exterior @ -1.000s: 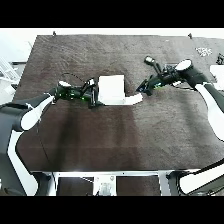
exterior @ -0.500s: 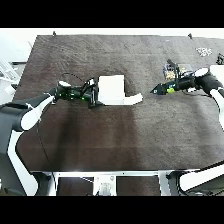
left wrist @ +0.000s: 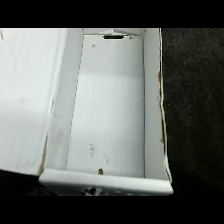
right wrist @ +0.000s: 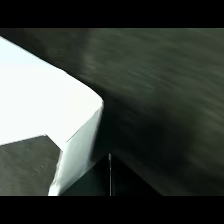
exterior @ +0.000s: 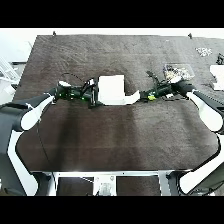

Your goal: Fold the box and place the chain.

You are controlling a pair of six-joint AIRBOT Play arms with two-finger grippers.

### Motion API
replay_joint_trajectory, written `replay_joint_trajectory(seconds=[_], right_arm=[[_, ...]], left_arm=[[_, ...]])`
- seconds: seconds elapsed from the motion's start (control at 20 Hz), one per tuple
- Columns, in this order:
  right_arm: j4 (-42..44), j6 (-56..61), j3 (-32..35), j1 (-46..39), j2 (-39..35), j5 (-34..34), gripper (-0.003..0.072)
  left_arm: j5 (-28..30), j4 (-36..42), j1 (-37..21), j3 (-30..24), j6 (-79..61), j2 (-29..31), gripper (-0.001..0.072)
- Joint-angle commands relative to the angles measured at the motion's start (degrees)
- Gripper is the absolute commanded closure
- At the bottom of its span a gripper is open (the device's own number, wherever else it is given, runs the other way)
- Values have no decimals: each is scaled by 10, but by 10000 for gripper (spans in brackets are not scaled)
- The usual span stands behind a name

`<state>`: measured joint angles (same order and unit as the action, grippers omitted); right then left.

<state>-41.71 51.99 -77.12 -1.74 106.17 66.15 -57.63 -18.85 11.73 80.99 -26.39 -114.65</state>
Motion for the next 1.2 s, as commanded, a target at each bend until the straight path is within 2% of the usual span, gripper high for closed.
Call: replay_joint_trajectory(seconds=[0.0, 0.35, 0.4, 0.45, 0.5, 0.85, 0.9, 0.95, 1.0, 1.15], right_arm=[[12, 16, -28, 32, 7, 14, 680], [12, 52, -71, 37, 5, 92, 677], [13, 52, -71, 37, 2, 91, 592], [13, 52, -71, 37, 0, 92, 475], [13, 52, -72, 37, -3, 92, 401], [53, 48, -74, 41, -4, 89, 383], [53, 48, -74, 45, -4, 85, 370], [53, 48, -74, 47, -4, 79, 282], [53, 48, -74, 49, -4, 73, 237], [50, 48, -74, 52, -4, 52, 237]], left_arm=[[0, 0, 0, 0, 0, 0, 242], [0, 0, 0, 0, 0, 0, 242], [0, 0, 0, 0, 0, 0, 242], [0, 0, 0, 0, 0, 0, 242], [0, 0, 0, 0, 0, 0, 242], [0, 0, 0, 0, 0, 0, 242], [0, 0, 0, 0, 0, 0, 242], [0, 0, 0, 0, 0, 0, 242], [0, 0, 0, 0, 0, 0, 242], [0, 0, 0, 0, 0, 0, 242]])
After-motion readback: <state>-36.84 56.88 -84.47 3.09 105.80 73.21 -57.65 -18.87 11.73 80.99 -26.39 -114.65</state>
